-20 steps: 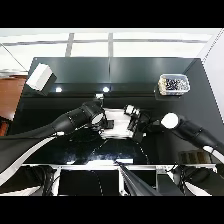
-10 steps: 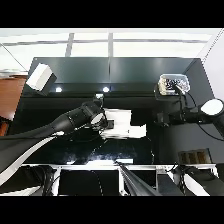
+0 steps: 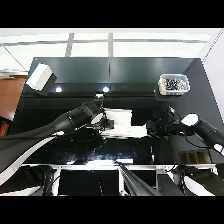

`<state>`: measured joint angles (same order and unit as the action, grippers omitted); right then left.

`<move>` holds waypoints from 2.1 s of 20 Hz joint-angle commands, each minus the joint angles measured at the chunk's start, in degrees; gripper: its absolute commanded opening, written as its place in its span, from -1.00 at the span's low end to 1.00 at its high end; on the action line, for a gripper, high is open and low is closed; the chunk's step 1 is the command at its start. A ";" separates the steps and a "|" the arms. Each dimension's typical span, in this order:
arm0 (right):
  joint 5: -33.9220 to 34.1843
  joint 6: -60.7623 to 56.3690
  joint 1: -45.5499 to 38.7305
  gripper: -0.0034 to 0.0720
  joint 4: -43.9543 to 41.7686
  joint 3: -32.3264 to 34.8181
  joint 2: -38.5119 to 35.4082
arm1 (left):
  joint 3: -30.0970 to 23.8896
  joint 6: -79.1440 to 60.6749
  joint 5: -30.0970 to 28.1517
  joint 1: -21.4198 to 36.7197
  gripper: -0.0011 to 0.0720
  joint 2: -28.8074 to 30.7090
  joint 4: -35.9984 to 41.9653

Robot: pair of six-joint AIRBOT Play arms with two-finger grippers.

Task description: Fold the box and place the chain.

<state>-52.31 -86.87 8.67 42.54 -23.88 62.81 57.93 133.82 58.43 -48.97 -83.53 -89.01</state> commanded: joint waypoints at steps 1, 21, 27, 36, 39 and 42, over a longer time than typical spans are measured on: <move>1.53 4.70 2.27 -0.73 -7.34 -1.46 2.36 | 0.02 -0.11 0.55 0.04 -0.89 -0.11 -0.28; -2.69 2.71 11.13 0.17 -7.69 -9.09 2.36 | 0.02 -0.13 0.59 0.02 -0.89 -0.24 -0.26; 0.31 -15.80 18.91 0.17 9.92 -14.91 2.36 | 0.02 -0.13 0.59 0.02 -0.89 -0.24 -0.26; -0.61 -29.90 27.67 0.17 25.29 -21.05 5.16 | 0.02 -0.15 0.57 0.02 -0.89 -0.24 -0.28; -1.70 -32.83 29.70 0.04 29.18 -23.37 6.82 | 0.02 -0.17 0.57 0.02 -0.89 -0.24 -0.28; -6.01 -35.52 31.28 0.04 33.18 -25.55 9.07 | 0.02 -0.37 0.59 0.00 -0.89 -0.24 -0.26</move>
<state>-55.05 -119.00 38.26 71.05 -47.44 70.08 57.98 133.67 59.02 -48.97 -83.74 -89.30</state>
